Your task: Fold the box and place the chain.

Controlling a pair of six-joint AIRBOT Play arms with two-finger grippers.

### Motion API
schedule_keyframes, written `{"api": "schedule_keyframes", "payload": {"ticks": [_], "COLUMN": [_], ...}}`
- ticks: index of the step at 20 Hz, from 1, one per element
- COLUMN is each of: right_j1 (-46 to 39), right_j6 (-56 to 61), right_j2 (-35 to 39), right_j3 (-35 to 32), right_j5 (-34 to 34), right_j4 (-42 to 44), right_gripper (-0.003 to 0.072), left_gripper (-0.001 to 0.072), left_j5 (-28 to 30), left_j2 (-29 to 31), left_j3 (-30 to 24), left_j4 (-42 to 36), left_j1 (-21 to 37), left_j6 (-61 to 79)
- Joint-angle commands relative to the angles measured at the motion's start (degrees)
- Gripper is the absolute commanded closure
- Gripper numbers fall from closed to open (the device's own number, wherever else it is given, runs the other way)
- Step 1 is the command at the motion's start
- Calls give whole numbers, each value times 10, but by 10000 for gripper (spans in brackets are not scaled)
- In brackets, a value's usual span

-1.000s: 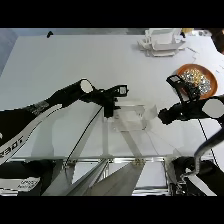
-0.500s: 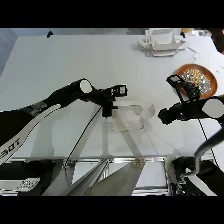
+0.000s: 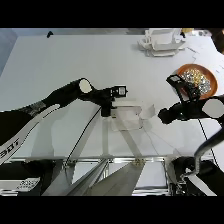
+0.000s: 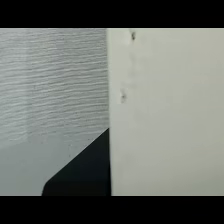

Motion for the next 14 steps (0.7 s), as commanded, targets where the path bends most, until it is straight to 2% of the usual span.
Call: {"api": "schedule_keyframes", "payload": {"ticks": [1,14], "right_j1": [0,0], "right_j6": [0,0], "right_j2": [0,0], "right_j3": [0,0], "right_j5": [-1,0], "right_j4": [0,0], "right_gripper": [227,227], "left_gripper": [709,709], "left_j5": [-12,-23], "left_j2": [-1,-1], "left_j3": [0,0], "left_j4": [1,-12], "left_j1": [0,-1], "left_j6": [19,35]}}
